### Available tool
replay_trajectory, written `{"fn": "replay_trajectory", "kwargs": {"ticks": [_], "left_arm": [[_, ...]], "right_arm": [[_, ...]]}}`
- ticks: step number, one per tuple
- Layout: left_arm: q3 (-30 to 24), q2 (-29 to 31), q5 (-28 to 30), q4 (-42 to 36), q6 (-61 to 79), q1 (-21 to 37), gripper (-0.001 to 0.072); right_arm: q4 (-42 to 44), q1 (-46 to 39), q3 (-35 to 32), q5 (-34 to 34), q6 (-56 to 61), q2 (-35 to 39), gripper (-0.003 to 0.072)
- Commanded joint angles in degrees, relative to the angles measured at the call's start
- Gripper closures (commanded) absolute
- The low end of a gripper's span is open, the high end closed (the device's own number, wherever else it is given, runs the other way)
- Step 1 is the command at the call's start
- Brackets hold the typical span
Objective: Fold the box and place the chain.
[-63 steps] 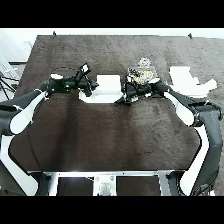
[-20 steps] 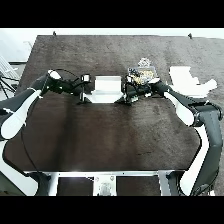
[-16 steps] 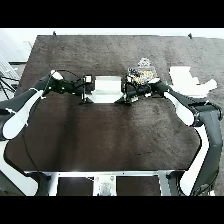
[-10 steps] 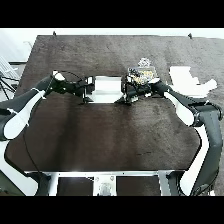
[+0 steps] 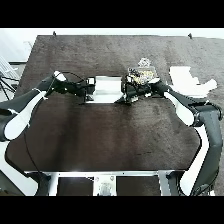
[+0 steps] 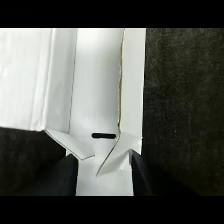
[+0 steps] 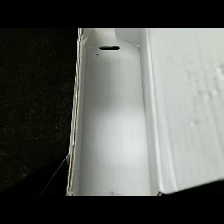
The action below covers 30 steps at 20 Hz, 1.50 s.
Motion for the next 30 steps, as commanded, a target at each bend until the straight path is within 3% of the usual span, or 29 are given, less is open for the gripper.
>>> {"fn": "replay_trajectory", "kwargs": {"ticks": [1, 15, 16, 17, 30], "left_arm": [[-0.02, -0.04, -0.15, -0.52, 0.26, -0.35, 0.0363], [-0.02, -0.04, 2.47, 2.19, 3.23, -0.35, 0.0364], [-0.02, -0.04, 2.89, 2.21, 3.30, -0.35, 0.0465], [-0.02, -0.04, 2.86, 2.16, 3.78, -0.35, 0.0481], [-0.04, -0.04, 1.31, -2.56, 6.19, -3.63, 0.0466]], "right_arm": [[0.02, 0.04, 0.00, 0.00, 0.02, -0.04, 0.0180], [0.02, 0.04, 0.00, 0.00, 0.02, -0.04, 0.0180], [0.02, 0.04, 0.00, 0.00, 0.02, -0.04, 0.0180], [0.02, 0.04, 0.00, 0.00, 0.02, -0.04, 0.0180], [0.02, 0.04, 0.00, 0.00, 0.02, -0.04, 0.0180]]}}
